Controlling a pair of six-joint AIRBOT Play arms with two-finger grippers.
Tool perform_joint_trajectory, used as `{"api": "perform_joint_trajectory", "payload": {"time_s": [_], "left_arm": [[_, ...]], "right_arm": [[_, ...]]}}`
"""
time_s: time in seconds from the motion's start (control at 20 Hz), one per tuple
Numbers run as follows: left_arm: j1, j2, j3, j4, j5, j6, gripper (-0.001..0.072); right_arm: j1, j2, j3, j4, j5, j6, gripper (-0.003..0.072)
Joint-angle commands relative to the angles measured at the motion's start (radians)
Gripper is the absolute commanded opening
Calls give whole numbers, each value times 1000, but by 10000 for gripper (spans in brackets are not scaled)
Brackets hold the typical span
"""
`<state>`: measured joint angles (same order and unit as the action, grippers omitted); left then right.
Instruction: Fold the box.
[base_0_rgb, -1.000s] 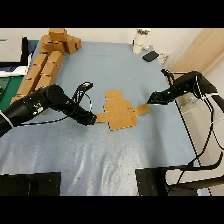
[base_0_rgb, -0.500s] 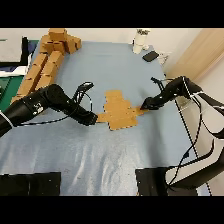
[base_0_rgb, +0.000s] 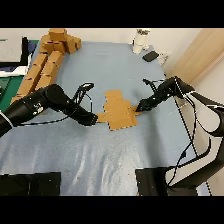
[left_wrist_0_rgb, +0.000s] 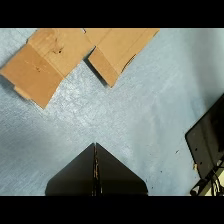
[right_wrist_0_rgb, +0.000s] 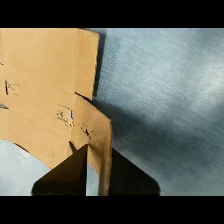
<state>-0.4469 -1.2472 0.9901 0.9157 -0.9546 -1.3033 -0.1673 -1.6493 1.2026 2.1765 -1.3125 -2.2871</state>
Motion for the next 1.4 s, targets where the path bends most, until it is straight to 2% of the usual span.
{"api": "perform_joint_trajectory", "payload": {"time_s": [0.0,0.05,0.25,0.35,0.4,0.5,0.65,0.95,1.15,1.35], "left_arm": [[0,1,0,0,-9,8,12],[0,1,0,0,-14,13,12],[0,1,0,-3,-14,38,20],[0,1,0,-4,-16,35,544],[0,1,0,-4,-17,31,521],[0,1,0,-3,-27,31,521],[20,1,0,-3,-35,31,522],[242,0,-1,-43,-89,38,522],[357,-1,-35,-121,-93,89,522],[386,-39,-94,-165,-92,145,522]], "right_arm": [[7,-1,1,12,-6,-11,117],[7,-1,1,29,-20,-20,11],[7,-1,0,164,-97,-34,4],[16,12,-19,237,-109,-34,4],[26,29,-47,264,-95,-37,4],[51,85,-138,292,-31,-44,4],[97,203,-325,335,61,-58,4],[241,499,-686,442,280,-77,4],[315,671,-820,449,375,-69,3],[350,794,-875,443,407,-46,4]]}}
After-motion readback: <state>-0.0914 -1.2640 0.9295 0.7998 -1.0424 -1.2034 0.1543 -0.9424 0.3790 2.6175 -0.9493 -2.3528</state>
